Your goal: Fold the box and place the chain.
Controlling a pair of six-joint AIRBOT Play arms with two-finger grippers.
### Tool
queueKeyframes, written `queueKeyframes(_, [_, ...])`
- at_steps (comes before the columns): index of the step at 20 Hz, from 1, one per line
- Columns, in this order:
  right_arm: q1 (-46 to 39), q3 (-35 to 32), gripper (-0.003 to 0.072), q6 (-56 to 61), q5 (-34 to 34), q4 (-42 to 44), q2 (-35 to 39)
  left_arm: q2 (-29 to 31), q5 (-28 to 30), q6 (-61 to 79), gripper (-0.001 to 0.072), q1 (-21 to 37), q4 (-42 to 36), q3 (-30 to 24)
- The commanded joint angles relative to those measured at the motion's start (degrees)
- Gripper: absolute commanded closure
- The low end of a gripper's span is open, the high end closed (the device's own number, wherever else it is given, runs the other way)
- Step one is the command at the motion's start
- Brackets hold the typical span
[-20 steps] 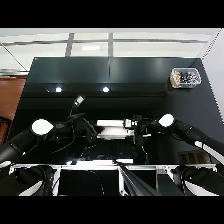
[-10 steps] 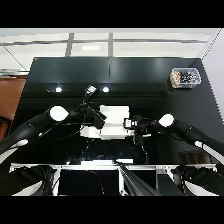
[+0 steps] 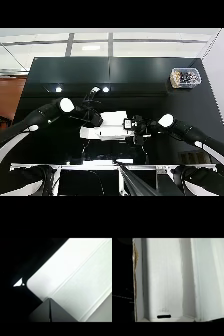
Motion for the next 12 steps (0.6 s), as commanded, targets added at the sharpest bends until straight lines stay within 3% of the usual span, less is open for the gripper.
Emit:
queueKeyframes(1, [0.0,0.0,0.067,0.1,-0.2,0.1,0.0,1.5,-6.9,-3.8,0.0687,3.6,0.2,3.0])
queueKeyframes(3, [0.0,0.0,0.067,0.1,-0.2,0.1,0.0,4.3,-13.5,-4.2,0.0688,6.1,0.9,3.7])
queueKeyframes(7, [0.0,0.0,0.067,0.1,-0.2,0.1,0.0,13.6,-16.0,-4.0,0.0687,11.0,5.0,2.6])
queueKeyframes(12, [0.0,0.0,0.067,0.2,-0.2,0.1,0.0,26.1,-19.1,14.8,0.0686,13.0,6.1,-8.0])
